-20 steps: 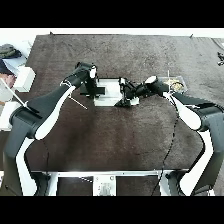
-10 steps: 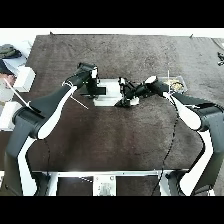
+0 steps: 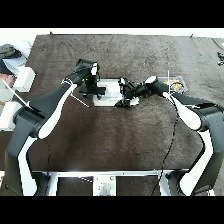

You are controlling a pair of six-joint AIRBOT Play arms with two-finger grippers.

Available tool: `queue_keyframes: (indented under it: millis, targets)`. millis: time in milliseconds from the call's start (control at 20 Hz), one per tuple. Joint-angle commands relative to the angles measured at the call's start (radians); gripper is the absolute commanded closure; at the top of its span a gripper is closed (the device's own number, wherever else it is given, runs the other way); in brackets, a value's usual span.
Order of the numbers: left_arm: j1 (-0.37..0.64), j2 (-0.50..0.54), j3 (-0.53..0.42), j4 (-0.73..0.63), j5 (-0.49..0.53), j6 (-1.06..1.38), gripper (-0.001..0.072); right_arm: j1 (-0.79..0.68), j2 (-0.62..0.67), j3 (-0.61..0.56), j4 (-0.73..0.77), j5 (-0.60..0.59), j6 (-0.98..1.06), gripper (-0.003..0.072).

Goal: Fold the box and place the chain.

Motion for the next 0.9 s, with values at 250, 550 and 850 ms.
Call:
queue_keyframes:
  millis: [250,550,850]
  targets:
    - [0.001,0.144,0.039,0.061,-0.008,0.236,0.0213,0.000,0.000,0.000,0.000,0.000,0.001,0.0292]
    - [0.078,0.270,0.010,-0.002,0.114,0.441,0.0215,0.000,0.000,0.000,0.000,0.000,0.001,0.0292]
    - [0.224,0.284,-0.193,-0.324,0.240,0.771,0.0223,0.000,0.000,0.000,0.000,0.000,0.001,0.0292]
